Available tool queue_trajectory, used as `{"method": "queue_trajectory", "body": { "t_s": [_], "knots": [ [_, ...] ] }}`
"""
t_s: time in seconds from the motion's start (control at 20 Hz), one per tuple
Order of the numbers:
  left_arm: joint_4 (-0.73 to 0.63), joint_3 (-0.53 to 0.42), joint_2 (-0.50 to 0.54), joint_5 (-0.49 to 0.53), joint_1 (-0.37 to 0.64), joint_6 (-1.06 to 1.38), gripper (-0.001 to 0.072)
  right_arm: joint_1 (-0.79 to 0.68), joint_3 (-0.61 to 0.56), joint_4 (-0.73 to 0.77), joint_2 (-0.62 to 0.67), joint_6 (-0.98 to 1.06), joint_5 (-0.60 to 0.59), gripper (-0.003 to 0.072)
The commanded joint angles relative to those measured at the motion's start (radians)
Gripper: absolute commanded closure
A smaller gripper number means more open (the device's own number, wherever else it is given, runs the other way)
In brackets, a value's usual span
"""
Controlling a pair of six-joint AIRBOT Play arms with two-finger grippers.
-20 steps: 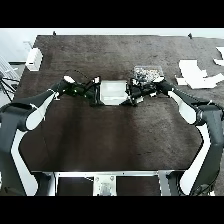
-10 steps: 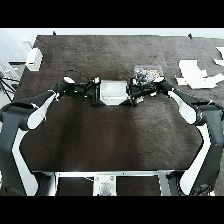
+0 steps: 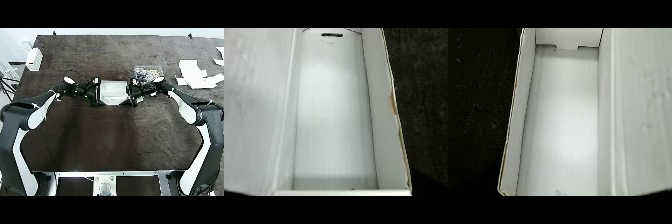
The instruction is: Fold the box and place the chain.
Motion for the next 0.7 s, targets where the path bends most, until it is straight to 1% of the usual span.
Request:
{"method": "queue_trajectory", "body": {
  "t_s": [0.0, 0.2, 0.25, 0.3, 0.65],
  "knots": [
    [-0.014, 0.0, -0.001, 0.006, 0.0, 0.006, -0.0007, 0.001, 0.0, 0.0, 0.0, 0.001, 0.001, 0.0326],
    [-0.013, 0.0, -0.002, 0.017, -0.001, 0.006, 0.0019, 0.001, 0.0, 0.0, 0.0, 0.001, 0.001, 0.0326],
    [-0.008, 0.0, -0.002, 0.021, -0.001, 0.006, 0.0187, 0.001, 0.0, 0.0, 0.0, 0.001, 0.001, 0.0326],
    [-0.001, 0.0, -0.002, 0.023, -0.001, 0.006, 0.02, 0.001, 0.0, 0.0, 0.0, 0.001, 0.001, 0.0326],
    [0.002, 0.0, -0.002, 0.024, 0.0, 0.006, 0.02, 0.001, 0.0, 0.0, 0.0, 0.001, 0.001, 0.0326]
  ]
}}
